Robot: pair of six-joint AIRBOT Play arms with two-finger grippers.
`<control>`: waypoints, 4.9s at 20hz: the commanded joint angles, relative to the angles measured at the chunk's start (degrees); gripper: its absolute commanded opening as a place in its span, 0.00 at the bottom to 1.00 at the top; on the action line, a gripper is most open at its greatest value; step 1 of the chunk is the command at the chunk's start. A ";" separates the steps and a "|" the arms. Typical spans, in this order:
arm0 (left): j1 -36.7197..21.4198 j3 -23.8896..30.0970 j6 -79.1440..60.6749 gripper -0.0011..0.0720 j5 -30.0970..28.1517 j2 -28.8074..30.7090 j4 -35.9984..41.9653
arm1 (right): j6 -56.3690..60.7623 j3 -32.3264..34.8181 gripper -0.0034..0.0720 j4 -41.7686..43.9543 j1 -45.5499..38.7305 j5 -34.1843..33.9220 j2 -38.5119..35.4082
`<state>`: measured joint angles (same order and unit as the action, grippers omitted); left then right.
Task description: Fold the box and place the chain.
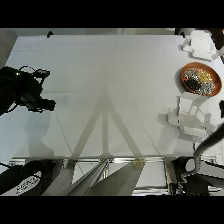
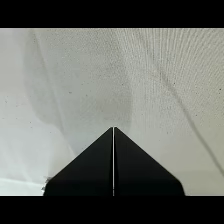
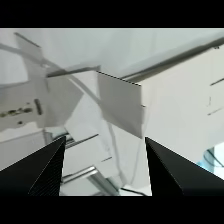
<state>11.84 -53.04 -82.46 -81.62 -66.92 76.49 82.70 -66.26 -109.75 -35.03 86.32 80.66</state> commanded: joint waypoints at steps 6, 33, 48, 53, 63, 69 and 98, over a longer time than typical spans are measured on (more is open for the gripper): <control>-0.04 0.00 -0.02 0.03 0.00 0.04 -0.02 | -11.39 -0.68 0.77 15.32 -19.30 -3.34 2.27; -0.04 0.00 -0.02 0.03 0.00 0.04 -0.02 | -25.64 -0.48 0.05 32.41 16.90 2.12 3.89; -0.04 0.00 -0.02 0.03 0.00 0.04 -0.02 | -28.92 34.01 0.05 61.96 45.03 -38.77 -20.48; -0.04 0.00 0.02 0.03 5.46 0.02 0.11 | -20.98 44.37 0.05 63.01 50.56 -55.80 -30.62; 1.44 0.00 -22.14 0.57 23.85 -0.96 36.24 | -19.52 45.22 0.05 58.66 50.66 -51.63 -31.06; 9.51 -0.02 -49.16 0.71 30.27 -2.86 48.48 | -19.78 45.22 0.05 58.51 50.69 -48.72 -31.06; 8.26 -0.02 -84.76 0.57 17.66 -23.02 76.04 | -20.22 45.22 0.05 58.51 50.66 -47.80 -31.06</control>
<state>20.03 -53.04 -164.88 -63.53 -89.17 151.11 62.48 -21.06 -51.24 15.64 38.44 49.65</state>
